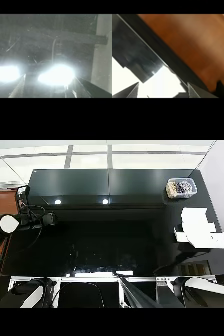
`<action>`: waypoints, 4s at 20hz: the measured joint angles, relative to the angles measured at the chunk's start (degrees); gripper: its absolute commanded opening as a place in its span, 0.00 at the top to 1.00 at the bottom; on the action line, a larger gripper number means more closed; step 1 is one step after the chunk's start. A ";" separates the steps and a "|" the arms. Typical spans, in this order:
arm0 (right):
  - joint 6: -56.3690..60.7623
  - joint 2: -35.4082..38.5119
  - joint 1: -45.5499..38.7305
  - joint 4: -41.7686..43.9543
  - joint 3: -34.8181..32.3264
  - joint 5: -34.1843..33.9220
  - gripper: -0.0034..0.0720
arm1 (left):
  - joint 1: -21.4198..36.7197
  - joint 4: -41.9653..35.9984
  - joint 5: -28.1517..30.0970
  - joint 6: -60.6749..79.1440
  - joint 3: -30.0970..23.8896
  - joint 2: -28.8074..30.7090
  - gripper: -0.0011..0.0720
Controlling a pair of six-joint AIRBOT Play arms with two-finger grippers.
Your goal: Fold the box and place the chain.
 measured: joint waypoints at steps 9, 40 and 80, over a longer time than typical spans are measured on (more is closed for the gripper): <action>-22.47 -11.98 -1.57 0.57 4.87 7.87 0.76 | -0.02 -0.79 -0.94 -1.49 0.20 -0.22 0.01; -22.91 27.56 64.67 50.75 -48.94 -31.69 0.93 | -3.08 -41.16 -4.04 23.30 5.53 -17.51 0.01; -22.08 28.04 60.87 20.55 -31.08 -13.31 0.02 | -17.07 -42.62 -22.32 73.61 20.35 -33.09 0.95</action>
